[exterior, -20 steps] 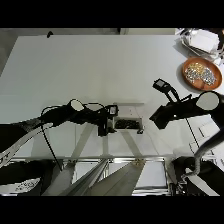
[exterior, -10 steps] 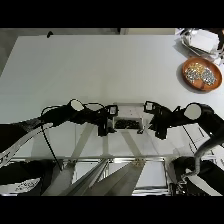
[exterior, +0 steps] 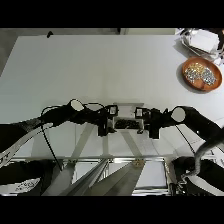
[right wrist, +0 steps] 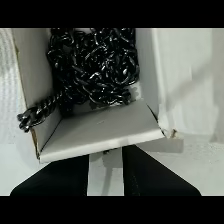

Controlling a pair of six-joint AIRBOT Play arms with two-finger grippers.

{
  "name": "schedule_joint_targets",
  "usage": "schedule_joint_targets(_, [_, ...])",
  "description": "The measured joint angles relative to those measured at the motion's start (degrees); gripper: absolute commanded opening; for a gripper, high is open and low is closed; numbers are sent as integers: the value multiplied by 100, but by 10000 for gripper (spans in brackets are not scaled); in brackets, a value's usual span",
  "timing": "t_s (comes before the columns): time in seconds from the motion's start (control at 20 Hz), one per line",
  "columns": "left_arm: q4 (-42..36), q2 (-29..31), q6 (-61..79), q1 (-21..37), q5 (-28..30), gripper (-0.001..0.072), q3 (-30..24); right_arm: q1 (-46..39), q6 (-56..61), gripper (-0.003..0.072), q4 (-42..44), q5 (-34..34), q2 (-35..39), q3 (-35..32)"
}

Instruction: Fold the box and place the chain.

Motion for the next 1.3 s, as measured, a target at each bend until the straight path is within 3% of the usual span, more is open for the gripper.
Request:
schedule_joint_targets(0.05, [0,0,0,0,0,272,0,9,-13,111,20,-20,-26,0])
schedule_joint_targets(0.2, [2,2,2,0,-9,272,0,24,-17,17,31,-31,-68,0])
schedule_joint_targets(0.6, [0,2,0,0,-4,272,0,37,315,16,-442,216,175,-9])
schedule_joint_targets(0.95, [0,2,0,0,-2,272,0,-48,754,16,-970,625,1491,44])
schedule_joint_targets(1.1, [0,2,0,0,0,272,0,-66,846,16,-678,785,2350,205])
schedule_joint_targets(1.3, [0,2,0,0,0,272,0,-66,922,16,503,584,3276,332])
